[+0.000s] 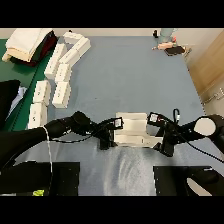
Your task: Fold the box.
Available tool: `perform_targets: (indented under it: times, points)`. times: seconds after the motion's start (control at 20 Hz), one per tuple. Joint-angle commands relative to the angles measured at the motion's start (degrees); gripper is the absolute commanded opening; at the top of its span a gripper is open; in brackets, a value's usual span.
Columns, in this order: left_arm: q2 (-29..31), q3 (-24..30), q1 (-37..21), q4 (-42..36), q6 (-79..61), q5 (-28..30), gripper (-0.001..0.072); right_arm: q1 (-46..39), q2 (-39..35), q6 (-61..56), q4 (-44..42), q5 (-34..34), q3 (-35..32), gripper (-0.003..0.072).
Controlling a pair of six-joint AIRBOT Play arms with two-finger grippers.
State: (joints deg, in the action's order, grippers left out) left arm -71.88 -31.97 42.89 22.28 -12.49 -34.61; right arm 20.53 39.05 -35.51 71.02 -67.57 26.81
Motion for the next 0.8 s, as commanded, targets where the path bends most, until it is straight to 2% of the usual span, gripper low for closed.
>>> perform_targets:
  times: [0.0,0.25,0.35,0.45,0.55,0.6,0.7,0.75]
  points:
    - [0.0,0.0,0.0,0.0,0.0,0.0,0.0529,4.3,4.6,4.6,5.3,9.6,-0.8,0.0598]
    - [0.0,0.0,0.0,0.0,0.0,0.0,0.0529,5.6,5.9,5.6,2.3,13.8,-0.8,0.0576]
    - [0.0,0.0,0.0,0.0,0.0,0.0,0.0529,5.6,5.9,5.6,-0.2,13.0,-0.8,0.0415]
    - [0.0,0.0,0.0,0.0,0.0,0.0,0.0529,5.6,5.9,5.6,-2.0,12.3,-0.8,0.0301]
    - [0.0,0.0,0.0,0.0,0.0,0.0,0.0529,5.7,5.9,5.6,-3.5,12.1,-0.8,0.0271]
    - [0.0,0.0,0.0,0.0,0.0,0.0,0.0529,5.7,5.9,5.7,-4.2,12.0,-0.8,0.0201]
    - [0.0,0.0,0.0,0.0,0.0,0.0,0.0529,5.7,5.9,6.3,-4.9,12.0,-0.8,0.0186]
    - [0.0,0.0,0.0,0.0,0.0,0.0,0.0528,5.7,5.9,6.5,-5.1,12.0,-0.8,0.0153]
